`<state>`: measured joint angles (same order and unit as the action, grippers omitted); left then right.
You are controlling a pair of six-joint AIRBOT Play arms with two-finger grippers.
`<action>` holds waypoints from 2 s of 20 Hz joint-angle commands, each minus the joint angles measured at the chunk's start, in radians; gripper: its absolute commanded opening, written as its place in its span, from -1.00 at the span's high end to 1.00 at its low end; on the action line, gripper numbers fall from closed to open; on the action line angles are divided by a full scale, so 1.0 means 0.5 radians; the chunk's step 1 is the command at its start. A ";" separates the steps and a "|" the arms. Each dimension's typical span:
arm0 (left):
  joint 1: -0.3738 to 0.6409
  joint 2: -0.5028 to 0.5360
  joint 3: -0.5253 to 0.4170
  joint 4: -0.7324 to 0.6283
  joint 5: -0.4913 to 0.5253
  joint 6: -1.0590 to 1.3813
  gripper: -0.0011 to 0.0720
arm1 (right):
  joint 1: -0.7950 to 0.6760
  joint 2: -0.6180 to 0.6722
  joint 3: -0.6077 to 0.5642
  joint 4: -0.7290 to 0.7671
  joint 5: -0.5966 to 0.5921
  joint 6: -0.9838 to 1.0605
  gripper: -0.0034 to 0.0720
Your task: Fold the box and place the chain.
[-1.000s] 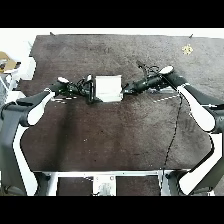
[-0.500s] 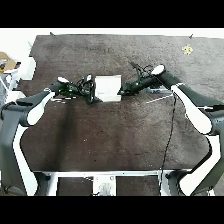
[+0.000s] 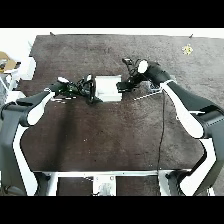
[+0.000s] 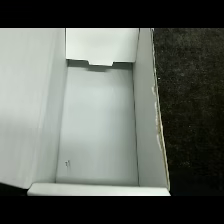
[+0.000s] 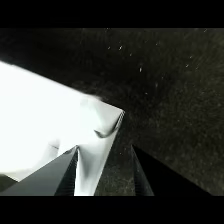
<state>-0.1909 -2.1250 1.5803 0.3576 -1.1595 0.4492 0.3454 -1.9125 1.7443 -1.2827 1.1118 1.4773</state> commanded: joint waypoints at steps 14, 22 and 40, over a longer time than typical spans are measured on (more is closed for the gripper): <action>-0.001 -0.001 0.000 0.001 -0.002 0.001 -0.16 | 0.246 -0.301 0.319 -0.629 0.137 0.766 0.35; 0.000 -0.001 0.000 0.001 -0.001 0.001 -0.16 | 0.246 -0.301 0.319 -0.639 0.172 0.908 0.70; 0.000 -0.001 0.000 0.001 -0.001 0.000 -0.16 | -0.145 0.309 0.320 -0.794 0.314 0.170 0.29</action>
<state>-0.1909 -2.1250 1.5803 0.3576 -1.1603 0.4503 0.3504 -1.8153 1.9034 -1.6337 1.2644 1.6661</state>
